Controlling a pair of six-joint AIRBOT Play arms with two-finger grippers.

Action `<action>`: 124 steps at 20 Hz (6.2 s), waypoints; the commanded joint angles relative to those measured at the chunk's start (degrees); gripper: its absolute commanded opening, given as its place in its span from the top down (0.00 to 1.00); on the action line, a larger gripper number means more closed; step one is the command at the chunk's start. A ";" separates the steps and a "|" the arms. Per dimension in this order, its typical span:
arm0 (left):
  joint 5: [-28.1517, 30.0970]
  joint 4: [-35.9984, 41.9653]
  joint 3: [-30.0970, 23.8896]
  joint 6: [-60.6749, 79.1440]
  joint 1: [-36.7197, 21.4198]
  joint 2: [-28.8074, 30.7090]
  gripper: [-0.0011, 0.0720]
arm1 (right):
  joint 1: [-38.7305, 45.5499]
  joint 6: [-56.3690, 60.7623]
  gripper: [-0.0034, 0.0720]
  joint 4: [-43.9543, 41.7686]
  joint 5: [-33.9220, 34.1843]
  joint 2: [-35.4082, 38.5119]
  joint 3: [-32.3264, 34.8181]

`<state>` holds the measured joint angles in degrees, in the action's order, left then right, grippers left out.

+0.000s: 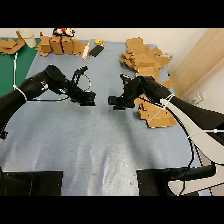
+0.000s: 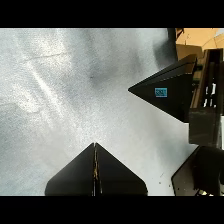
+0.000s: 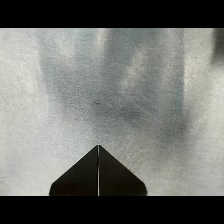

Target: Fold the box.

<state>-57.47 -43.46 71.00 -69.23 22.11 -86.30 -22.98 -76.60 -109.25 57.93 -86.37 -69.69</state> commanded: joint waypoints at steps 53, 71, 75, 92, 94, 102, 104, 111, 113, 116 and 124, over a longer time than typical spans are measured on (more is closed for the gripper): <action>0.07 0.02 0.02 0.07 0.04 -0.26 0.97 | 60.35 -28.94 0.35 0.87 32.89 -16.83 -21.16; 0.04 0.02 0.00 0.07 0.04 -0.26 0.97 | 58.71 -30.32 0.39 2.23 30.29 -15.91 -24.15; 0.07 0.00 0.02 0.07 0.04 -0.26 0.97 | 58.71 -29.92 0.35 7.82 25.16 -15.93 -28.70; 0.07 0.00 0.02 0.07 0.04 -0.26 0.97 | 58.47 -35.93 0.50 -5.42 37.79 -23.74 -27.82; 0.04 0.02 0.02 0.07 0.04 -0.26 0.97 | 58.31 -35.91 0.50 -5.40 39.74 -23.74 -27.76; 0.07 0.02 0.02 0.07 0.04 -0.26 0.97 | 58.05 -36.04 0.94 -11.21 43.30 -21.18 -20.81; 0.04 0.02 0.02 0.07 0.04 -0.26 0.97 | 58.01 -36.46 0.95 -16.87 42.86 -18.88 -20.83; 0.07 0.00 0.00 0.09 0.04 -0.26 0.97 | 51.69 -32.81 0.95 -20.39 41.90 -7.10 -16.90; 0.04 0.02 0.02 0.07 0.04 -0.26 0.97 | 48.78 -30.84 0.95 -18.80 41.92 -3.58 -12.87; 0.07 0.00 0.02 0.07 0.04 -0.26 0.97 | 44.70 -28.33 0.95 -18.49 40.09 2.01 -7.74; 0.07 0.00 0.02 0.07 0.04 -0.26 0.97 | 30.34 -16.98 0.95 -16.63 38.01 12.87 -1.66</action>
<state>-57.43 -43.44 71.00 -69.17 22.17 -86.52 12.29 -98.83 -127.39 97.14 -76.53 -73.52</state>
